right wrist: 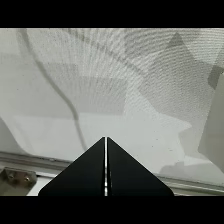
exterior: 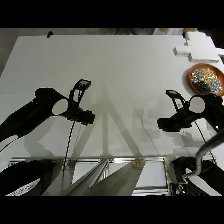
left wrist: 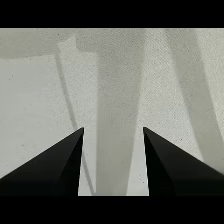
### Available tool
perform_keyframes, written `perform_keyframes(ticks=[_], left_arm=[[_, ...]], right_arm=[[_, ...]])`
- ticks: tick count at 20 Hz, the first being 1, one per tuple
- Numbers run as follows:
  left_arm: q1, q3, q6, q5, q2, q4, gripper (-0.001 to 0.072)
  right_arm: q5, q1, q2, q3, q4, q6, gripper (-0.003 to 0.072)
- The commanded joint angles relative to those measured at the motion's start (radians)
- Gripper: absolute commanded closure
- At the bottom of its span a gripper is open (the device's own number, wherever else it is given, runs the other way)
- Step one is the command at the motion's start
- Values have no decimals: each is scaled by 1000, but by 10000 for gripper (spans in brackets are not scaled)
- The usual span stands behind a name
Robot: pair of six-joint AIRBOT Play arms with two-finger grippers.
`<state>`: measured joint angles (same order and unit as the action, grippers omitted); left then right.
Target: Fold the box and place the chain.
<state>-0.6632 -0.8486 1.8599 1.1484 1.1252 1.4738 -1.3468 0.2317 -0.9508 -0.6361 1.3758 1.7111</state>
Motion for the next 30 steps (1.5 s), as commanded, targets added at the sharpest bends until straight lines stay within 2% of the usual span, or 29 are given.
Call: perform_keyframes(ticks=[1,8,11,14,16,19,22,24,25,26,27,28,30], left_arm=[[1,0,0,0,0,0,298],[1,0,0,0,0,0,298],[1,0,0,0,0,0,298],[1,0,0,0,0,0,298],[1,0,0,0,0,0,298],[1,0,0,0,0,0,298],[1,0,0,0,0,0,298],[1,0,0,0,0,0,298],[1,0,0,0,0,0,298],[1,0,0,0,0,0,298],[1,0,0,0,0,0,298],[1,0,0,0,0,0,298],[1,0,0,0,0,0,298]], right_arm=[[0,0,1,0,0,0,671],[16,0,1,0,-16,7,671],[68,-2,1,-5,-10,8,670],[55,-42,1,-96,-4,-21,670],[6,-113,1,-203,59,-77,670],[-49,-268,0,-318,289,-161,670],[32,-462,-8,-325,527,-226,670],[94,-613,-30,-325,535,-219,670],[104,-682,-50,-325,534,-220,627],[104,-737,-73,-325,534,-220,429],[100,-787,-102,-325,533,-220,162],[92,-826,-135,-325,530,-230,61],[73,-867,-194,-325,534,-267,67]])
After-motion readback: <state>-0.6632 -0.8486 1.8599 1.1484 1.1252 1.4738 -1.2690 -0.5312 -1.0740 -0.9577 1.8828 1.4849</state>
